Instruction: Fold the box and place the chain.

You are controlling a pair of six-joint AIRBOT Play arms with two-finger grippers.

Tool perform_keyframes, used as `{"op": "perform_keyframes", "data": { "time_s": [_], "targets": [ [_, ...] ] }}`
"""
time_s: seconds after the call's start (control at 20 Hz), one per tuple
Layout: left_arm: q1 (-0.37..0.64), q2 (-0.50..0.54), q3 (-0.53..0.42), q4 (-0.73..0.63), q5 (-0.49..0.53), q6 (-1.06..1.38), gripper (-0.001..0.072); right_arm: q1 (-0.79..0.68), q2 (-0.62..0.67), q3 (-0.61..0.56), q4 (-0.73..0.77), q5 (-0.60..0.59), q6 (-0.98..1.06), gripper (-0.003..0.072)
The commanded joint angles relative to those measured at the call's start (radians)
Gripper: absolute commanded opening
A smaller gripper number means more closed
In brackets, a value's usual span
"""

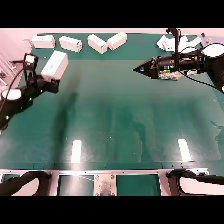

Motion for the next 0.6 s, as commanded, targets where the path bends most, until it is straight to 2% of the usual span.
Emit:
{"op": "perform_keyframes", "data": {
  "time_s": [0.0, 0.15, 0.3, 0.5, 0.55],
  "targets": [
    [0.002, 0.038, -0.126, 0.004, 0.128, -0.047, 0.0018, 0.009, 0.001, 0.0, 0.003, 0.0, 0.015, 0.0003],
    [0.002, 0.034, -0.188, 0.005, 0.212, -0.043, 0.0019, 0.027, 0.0, 0.0, 0.003, 0.0, 0.015, 0.0003],
    [0.002, 0.001, -0.208, 0.005, 0.257, 0.0, 0.002, 0.037, 0.0, -0.009, 0.003, 0.0, 0.014, 0.0003],
    [0.002, -0.063, -0.19, 0.007, 0.215, 0.01, 0.0022, 0.04, 0.0, -0.038, 0.003, 0.0, 0.015, 0.0004],
    [0.002, -0.074, -0.19, 0.007, 0.217, 0.009, 0.0101, 0.04, 0.0, -0.045, 0.003, 0.0, 0.015, 0.0003]
  ]
}}
